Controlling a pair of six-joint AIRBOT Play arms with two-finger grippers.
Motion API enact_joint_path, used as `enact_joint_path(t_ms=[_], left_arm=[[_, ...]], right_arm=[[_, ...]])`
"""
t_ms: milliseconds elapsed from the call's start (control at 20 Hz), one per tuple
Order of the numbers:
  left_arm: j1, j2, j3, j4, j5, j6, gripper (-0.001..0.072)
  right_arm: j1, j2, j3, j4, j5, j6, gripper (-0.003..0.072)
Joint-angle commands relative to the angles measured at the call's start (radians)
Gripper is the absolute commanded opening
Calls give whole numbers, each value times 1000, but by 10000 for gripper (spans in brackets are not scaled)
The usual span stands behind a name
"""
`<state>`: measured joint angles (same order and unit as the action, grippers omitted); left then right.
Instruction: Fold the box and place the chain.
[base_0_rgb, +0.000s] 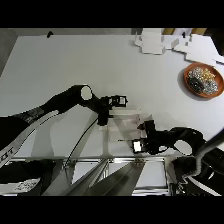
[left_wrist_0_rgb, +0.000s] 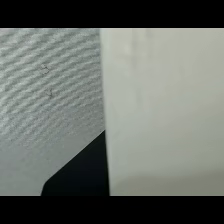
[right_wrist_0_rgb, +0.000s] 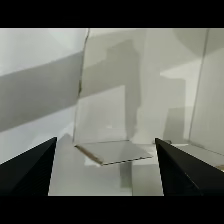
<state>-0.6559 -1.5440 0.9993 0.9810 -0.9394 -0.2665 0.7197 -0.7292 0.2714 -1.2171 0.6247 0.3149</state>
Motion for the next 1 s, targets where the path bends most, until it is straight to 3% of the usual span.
enact_joint_path(t_ms=[0, 450, 950], left_arm=[[0, 0, -1, 0, 0, 0, 9], [0, 0, 0, 0, 0, 0, 9], [0, 0, -1, 0, 0, 0, 9]], right_arm=[[14, -5, -14, -5, -114, 63, 683], [-90, -23, 39, 3, -78, 63, 682], [-300, -43, 65, 321, -18, -124, 683]])
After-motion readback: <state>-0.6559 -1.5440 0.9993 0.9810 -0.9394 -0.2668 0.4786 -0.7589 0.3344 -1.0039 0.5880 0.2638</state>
